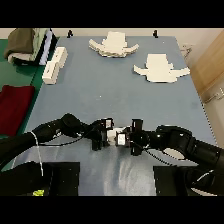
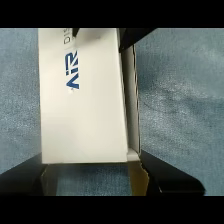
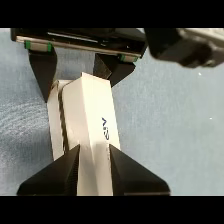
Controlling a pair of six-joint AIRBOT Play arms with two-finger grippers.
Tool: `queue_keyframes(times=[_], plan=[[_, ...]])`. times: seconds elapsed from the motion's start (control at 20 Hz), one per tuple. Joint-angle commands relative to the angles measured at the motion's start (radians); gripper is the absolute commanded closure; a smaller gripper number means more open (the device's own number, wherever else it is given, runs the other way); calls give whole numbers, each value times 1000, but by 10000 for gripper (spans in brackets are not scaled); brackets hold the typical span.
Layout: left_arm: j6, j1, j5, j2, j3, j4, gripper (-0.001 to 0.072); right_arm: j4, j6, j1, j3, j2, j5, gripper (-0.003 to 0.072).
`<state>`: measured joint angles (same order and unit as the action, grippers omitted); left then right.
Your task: Fold the box.
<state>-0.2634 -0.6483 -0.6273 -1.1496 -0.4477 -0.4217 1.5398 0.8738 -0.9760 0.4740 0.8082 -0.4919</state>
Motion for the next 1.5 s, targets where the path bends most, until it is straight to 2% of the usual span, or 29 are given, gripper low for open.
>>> queue_keyframes(times=[0.0, 0.4, 0.8, 0.9, 1.2, 1.3, 1.35, 1.45], plan=[[-1, 0, -3, 0, 0, -2, 181, -42, 1, -2, -1, 3, -28, 419], [-1, 0, -3, 0, 0, -2, 181, -83, 0, -3, 0, 30, -72, 420], [-1, 0, -3, 0, 0, -2, 182, -82, 1, -3, 0, -19, -75, 418], [-1, 0, -3, 0, 0, -2, 182, -82, 1, -3, 0, -22, -76, 355], [-1, 0, -3, 0, 0, -2, 182, -85, 1, -3, 2, -53, -72, 355], [-1, 0, -3, 0, 0, -2, 182, -127, 1, -3, 3, -90, -76, 357], [-1, 0, -3, 0, 0, -2, 181, -176, 5, -3, 2, -113, -89, 363], [-1, 0, -3, 0, 0, -2, 181, -274, 110, -3, -5, -151, -116, 495]])
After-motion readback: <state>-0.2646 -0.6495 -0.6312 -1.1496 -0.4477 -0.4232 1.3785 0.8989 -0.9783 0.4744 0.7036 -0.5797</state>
